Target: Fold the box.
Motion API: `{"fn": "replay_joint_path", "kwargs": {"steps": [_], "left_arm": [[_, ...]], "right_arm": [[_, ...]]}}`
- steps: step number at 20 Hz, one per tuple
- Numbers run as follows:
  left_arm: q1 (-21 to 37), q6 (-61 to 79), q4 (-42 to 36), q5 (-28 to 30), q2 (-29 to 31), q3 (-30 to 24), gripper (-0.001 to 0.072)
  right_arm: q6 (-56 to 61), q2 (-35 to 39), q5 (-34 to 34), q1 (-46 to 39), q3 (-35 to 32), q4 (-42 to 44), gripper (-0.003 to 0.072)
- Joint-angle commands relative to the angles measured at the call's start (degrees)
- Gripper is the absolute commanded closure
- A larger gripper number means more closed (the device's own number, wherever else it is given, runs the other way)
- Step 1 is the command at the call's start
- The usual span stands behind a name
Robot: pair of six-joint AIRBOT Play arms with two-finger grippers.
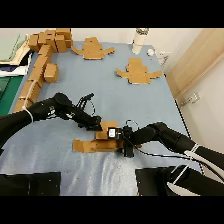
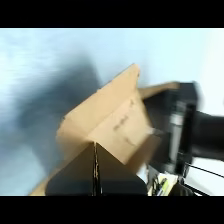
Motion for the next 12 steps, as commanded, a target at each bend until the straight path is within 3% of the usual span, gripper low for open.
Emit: {"fn": "replay_joint_path", "kwargs": {"steps": [1, 10, 12], "left_arm": [[0.74, -1.57, 3.52, 0.96, -2.71, 0.50, 0.0696], [3.28, -1.07, 2.69, 0.59, -2.71, 0.50, 0.0695], [5.33, 4.63, 0.24, -1.99, -2.58, 0.50, 0.0695]], "right_arm": [[0.02, 0.04, 0.00, 0.02, -0.02, 0.02, 0.0186], [0.00, 0.04, 0.02, 0.02, -0.02, 0.02, 0.0186], [0.00, 0.04, 0.00, 0.02, -0.02, 0.02, 0.0186]]}}
